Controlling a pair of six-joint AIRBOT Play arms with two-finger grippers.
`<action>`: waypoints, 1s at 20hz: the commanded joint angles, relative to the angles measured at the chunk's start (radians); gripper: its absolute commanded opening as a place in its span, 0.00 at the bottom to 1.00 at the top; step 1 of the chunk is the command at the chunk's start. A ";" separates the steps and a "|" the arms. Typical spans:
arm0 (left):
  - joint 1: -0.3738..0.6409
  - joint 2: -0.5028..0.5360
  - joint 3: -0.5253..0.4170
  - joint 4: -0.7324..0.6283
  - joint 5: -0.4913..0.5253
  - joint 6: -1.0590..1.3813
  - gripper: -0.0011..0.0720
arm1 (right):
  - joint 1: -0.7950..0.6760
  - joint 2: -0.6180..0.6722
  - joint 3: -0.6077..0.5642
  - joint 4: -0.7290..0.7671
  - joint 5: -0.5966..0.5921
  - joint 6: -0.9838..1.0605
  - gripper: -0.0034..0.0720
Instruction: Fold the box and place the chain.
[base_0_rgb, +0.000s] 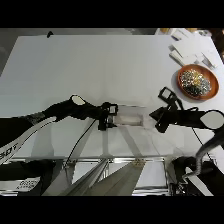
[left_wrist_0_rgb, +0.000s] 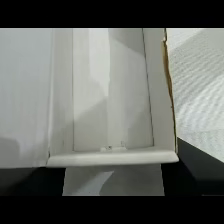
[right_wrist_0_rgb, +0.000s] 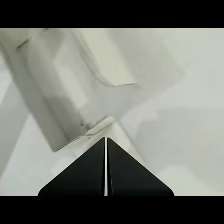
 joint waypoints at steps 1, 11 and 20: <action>0.000 0.000 0.000 0.001 0.000 0.001 0.36 | -0.143 0.013 0.039 0.050 0.016 0.192 0.07; 0.000 0.000 0.000 0.001 0.000 0.000 0.36 | -0.300 -0.268 0.014 -0.115 0.088 0.569 0.07; 0.000 0.000 0.000 0.001 0.000 0.000 0.36 | -0.264 -0.411 -0.049 0.160 0.126 0.437 0.07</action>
